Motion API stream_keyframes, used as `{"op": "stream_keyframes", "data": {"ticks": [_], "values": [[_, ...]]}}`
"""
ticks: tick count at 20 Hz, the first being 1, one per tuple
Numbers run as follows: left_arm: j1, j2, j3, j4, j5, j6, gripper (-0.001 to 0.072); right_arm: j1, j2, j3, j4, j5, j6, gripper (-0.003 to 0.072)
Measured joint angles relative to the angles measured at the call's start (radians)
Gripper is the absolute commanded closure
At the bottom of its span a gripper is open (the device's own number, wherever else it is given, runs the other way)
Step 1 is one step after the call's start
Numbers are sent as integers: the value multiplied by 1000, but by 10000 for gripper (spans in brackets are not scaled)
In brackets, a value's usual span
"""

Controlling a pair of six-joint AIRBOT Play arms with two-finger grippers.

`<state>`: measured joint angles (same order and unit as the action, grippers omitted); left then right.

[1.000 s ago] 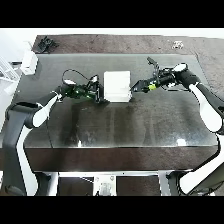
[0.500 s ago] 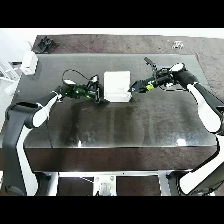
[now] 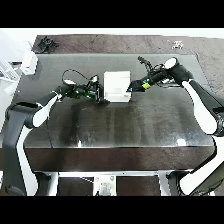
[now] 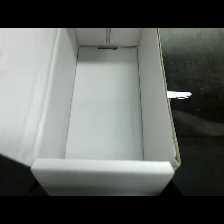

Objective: Fold the box and place the chain.

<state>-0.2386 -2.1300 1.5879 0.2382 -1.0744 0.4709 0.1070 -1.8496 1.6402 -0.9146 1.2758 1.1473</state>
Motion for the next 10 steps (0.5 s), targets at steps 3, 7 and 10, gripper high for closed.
{"op": "stream_keyframes", "data": {"ticks": [3,7,10], "values": [[0,0,0,0,0,0,232,43,0,35,-80,-14,85,222],[1,0,0,0,0,0,232,104,0,58,-192,-34,201,222],[1,0,0,0,0,0,232,140,0,64,-285,-51,298,223]]}}
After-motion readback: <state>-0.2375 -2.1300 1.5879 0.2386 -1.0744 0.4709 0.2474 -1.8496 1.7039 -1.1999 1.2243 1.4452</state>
